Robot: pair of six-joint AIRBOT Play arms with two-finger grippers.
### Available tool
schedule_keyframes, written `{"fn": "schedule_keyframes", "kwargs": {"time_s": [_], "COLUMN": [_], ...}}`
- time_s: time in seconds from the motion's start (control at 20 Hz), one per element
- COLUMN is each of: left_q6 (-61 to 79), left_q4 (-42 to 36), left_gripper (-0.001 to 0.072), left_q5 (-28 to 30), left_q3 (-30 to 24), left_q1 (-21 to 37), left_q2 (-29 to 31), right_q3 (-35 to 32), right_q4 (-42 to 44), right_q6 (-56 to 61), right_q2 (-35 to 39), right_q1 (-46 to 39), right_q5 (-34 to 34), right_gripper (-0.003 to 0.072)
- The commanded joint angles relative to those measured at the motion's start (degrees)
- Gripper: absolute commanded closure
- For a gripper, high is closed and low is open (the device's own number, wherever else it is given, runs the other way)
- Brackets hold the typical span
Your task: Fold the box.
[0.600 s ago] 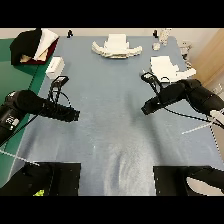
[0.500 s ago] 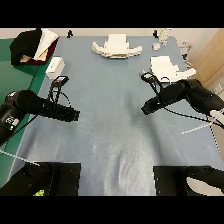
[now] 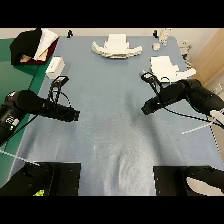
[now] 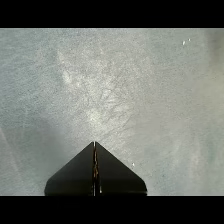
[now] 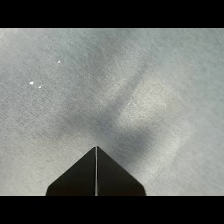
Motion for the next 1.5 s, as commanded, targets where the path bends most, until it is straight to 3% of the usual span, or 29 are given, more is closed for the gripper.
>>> {"fn": "schedule_keyframes", "kwargs": {"time_s": [0.0,0.2,0.35,0.45,0.5,0.55,0.6,0.8,1.0,1.2,1.3,1.45], "left_q6": [0.0,0.0,0.0,0.0,0.0,0.0,0.0,0.0,-0.1,-0.8,-1.8,-2.4], "left_q4": [0.0,0.0,0.0,0.0,0.0,0.0,0.0,-2.5,-3.0,-3.0,-3.0,-3.1], "left_gripper": [0.0697,0.0697,0.0697,0.0697,0.0697,0.0697,0.0697,0.0697,0.0697,0.0697,0.0697,0.0697], "left_q5": [0.0,0.0,1.0,2.4,3.3,4.1,4.4,8.9,14.6,14.8,14.9,14.4], "left_q3": [0.0,0.0,0.0,0.0,0.0,0.0,0.0,0.0,0.0,0.0,0.0,0.0], "left_q1": [0.0,0.0,0.0,0.0,0.0,0.0,0.0,0.0,0.0,0.0,0.0,0.0], "left_q2": [0.1,0.1,0.1,0.1,0.1,0.1,0.1,-0.3,-0.3,-1.0,-1.7,-2.5], "right_q3": [0.0,0.0,0.7,6.5,11.1,16.9,22.4,43.3,57.9,65.5,66.2,66.2], "right_q4": [2.0,10.0,8.5,2.9,0.3,-2.8,-5.6,-5.9,-0.4,4.4,7.6,11.6], "right_q6": [0.3,14.8,27.1,33.0,33.0,33.0,33.0,29.3,27.9,25.4,23.9,20.9], "right_q2": [0.0,-0.5,-1.2,-2.1,-3.2,-5.0,-7.5,-23.7,-39.2,-48.4,-50.6,-52.3], "right_q1": [0.0,0.1,-0.4,-5.6,-9.4,-13.9,-18.3,-33.9,-40.2,-41.1,-41.1,-41.1], "right_q5": [0.1,-3.0,-4.3,-5.9,-7.8,-10.5,-12.9,-19.1,-18.9,-18.8,-18.5,-17.9], "right_gripper": [0.0684,0.0680,0.0622,0.0452,0.0452,0.0391,0.0274,0.0269,0.0283,0.0286,0.0358,0.0359]}}
